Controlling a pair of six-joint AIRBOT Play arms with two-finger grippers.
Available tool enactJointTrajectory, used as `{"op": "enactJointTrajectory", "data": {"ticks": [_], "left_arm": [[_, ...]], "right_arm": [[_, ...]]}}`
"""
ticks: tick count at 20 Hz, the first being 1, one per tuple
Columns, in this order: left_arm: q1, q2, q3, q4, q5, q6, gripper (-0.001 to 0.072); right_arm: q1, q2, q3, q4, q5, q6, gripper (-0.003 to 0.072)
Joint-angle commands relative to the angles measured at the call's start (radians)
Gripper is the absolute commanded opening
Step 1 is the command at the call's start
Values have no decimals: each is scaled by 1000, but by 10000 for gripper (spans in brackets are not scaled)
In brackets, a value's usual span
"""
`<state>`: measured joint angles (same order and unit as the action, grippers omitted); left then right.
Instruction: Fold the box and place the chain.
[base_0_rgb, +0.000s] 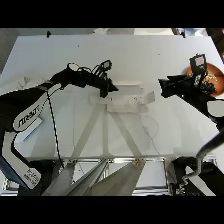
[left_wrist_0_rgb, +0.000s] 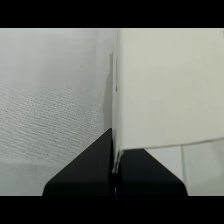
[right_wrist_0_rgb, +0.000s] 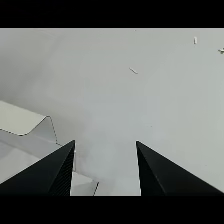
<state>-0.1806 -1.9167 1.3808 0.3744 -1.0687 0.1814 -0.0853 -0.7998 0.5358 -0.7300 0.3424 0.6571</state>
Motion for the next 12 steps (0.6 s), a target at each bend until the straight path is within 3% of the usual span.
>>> {"op": "enactJointTrajectory", "data": {"ticks": [1,12], "left_arm": [[-1,-5,0,0,15,2,8],[-1,-32,0,0,14,1,10]], "right_arm": [[0,-1,1,0,1,0,403],[0,-1,1,0,2,0,404]]}}
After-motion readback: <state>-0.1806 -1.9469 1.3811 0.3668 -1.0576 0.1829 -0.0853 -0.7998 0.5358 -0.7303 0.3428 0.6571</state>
